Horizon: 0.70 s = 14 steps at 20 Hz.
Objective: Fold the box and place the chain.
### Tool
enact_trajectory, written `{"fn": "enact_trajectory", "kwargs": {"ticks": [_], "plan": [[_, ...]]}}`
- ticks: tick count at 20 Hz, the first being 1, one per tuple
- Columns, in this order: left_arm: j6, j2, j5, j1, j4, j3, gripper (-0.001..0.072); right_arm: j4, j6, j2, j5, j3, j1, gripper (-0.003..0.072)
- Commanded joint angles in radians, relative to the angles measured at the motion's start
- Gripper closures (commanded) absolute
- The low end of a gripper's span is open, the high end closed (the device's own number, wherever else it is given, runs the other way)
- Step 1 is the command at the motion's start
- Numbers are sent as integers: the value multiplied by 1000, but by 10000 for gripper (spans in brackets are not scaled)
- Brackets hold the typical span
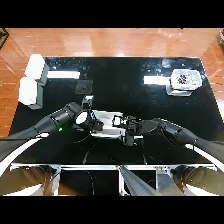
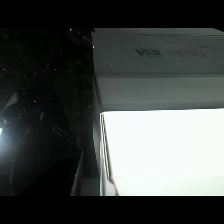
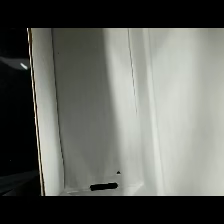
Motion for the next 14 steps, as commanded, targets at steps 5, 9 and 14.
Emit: {"fn": "enact_trajectory", "kwargs": {"ticks": [5, 9, 14], "plan": [[1, -8, -4, 0, -3, 0, 540, 0, 0, 0, 0, 0, 1, 666], [8, -8, -4, 0, -11, 0, 692, 0, 0, 0, 0, 0, 1, 666], [8, -8, -5, 0, -22, 0, 690, 0, 0, 0, 0, 0, 1, 666]]}}
